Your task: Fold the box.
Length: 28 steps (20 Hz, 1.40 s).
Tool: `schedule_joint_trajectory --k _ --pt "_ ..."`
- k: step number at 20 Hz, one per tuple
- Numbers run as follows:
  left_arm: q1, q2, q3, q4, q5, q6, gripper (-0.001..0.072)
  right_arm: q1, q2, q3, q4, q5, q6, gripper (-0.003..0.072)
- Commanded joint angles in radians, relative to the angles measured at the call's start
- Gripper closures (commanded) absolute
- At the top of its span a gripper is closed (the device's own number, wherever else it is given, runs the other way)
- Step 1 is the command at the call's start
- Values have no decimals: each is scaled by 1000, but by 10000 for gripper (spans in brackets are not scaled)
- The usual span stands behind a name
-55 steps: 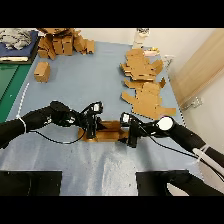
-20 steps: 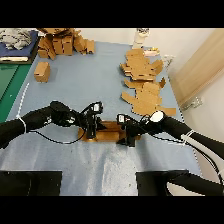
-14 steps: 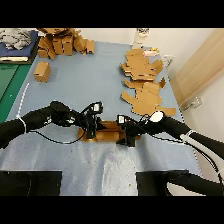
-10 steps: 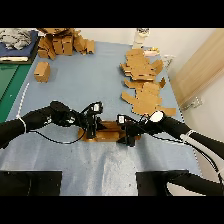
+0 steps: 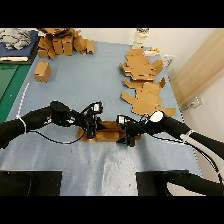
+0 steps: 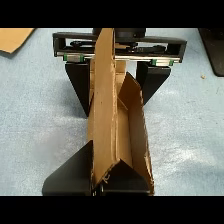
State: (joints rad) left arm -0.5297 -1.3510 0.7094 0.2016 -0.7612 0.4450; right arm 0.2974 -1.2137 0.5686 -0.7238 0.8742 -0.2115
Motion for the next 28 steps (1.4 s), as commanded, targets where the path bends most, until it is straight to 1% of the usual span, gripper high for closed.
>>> schedule_joint_trajectory --k 1,10,14,25,26,27,28 --pt "0 0 0 0 0 0 697 0 0 -1 -5 -13 0 94" --pt "0 0 0 -1 0 0 696 0 0 -1 -6 -15 0 93" --pt "0 0 0 -53 1 0 696 0 0 -1 -6 -16 0 94" --pt "0 -1 0 -52 2 0 695 0 0 -1 -5 -19 0 94" --pt "0 -1 0 -51 3 0 635 0 0 -1 -5 -19 0 94" --pt "0 -1 0 -53 3 0 452 0 0 -1 -5 -20 0 94" --pt "0 0 0 -53 3 0 420 0 0 -1 -5 -20 0 94"
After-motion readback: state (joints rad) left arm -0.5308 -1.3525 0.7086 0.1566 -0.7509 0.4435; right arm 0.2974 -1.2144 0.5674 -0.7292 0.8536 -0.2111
